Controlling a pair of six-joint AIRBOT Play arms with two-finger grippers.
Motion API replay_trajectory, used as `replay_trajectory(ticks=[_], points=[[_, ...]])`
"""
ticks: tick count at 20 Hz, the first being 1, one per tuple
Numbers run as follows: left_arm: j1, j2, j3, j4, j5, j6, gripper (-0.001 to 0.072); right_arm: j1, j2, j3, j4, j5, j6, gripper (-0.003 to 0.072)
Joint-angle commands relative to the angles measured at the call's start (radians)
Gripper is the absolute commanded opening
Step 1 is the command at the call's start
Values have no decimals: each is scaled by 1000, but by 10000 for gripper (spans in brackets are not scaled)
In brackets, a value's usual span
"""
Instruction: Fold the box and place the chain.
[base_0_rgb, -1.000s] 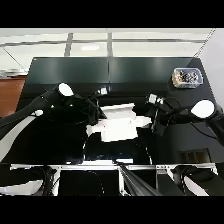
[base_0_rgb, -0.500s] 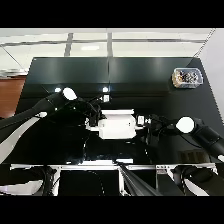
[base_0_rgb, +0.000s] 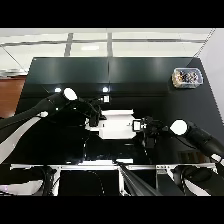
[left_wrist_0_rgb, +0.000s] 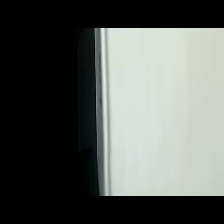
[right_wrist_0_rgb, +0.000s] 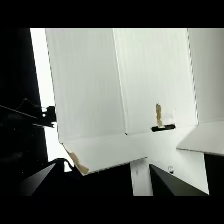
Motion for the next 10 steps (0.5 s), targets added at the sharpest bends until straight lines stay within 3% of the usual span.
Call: replay_trajectory(ticks=[1,5,8,10], points=[[0,-7,0,-6,10,0,27,15,-19,-1,44,-43,-60,701],[0,-11,0,-6,9,0,27,54,-24,-1,93,-60,-77,701],[0,-11,0,-6,9,0,27,77,-28,10,115,-145,-118,701],[0,-11,0,-6,9,0,27,54,-28,53,115,-127,-118,701]])
